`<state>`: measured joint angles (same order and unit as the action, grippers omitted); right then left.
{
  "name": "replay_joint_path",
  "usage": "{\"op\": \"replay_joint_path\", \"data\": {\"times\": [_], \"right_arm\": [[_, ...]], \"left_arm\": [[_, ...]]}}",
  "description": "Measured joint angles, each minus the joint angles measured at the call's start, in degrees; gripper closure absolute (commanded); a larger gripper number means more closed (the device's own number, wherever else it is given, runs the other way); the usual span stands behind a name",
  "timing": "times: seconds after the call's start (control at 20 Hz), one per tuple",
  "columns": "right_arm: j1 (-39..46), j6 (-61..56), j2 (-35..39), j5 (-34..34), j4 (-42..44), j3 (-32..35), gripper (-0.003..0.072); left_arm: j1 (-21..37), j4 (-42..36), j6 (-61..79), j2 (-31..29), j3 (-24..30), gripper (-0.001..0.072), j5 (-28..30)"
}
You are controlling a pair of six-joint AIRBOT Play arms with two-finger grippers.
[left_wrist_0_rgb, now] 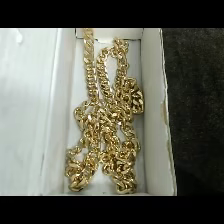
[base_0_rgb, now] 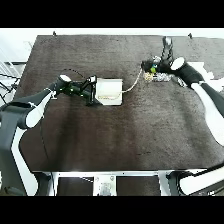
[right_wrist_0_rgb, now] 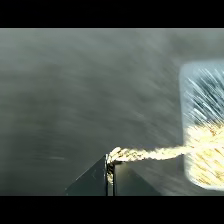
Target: Fold the box and place the chain.
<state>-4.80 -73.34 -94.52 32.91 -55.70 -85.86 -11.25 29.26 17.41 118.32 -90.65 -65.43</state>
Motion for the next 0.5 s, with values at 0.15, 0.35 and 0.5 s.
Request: {"op": "replay_joint_path", "data": {"times": [0.15,0.35,0.5], "right_arm": [[-3.32,2.01,10.73,2.25,-1.62,-0.09,0.0677],[-8.9,2.23,21.79,3.37,-6.05,-0.09,0.0677],[-12.92,0.42,26.64,4.13,-9.07,-0.09,0.0676]], "left_arm": [[0.0,0.0,-0.02,0.0,0.0,0.0424,0.0],[0.0,0.02,0.0,0.0,0.0,0.0424,0.0],[0.0,0.02,0.0,0.0,0.0,0.0424,0.0]]}}
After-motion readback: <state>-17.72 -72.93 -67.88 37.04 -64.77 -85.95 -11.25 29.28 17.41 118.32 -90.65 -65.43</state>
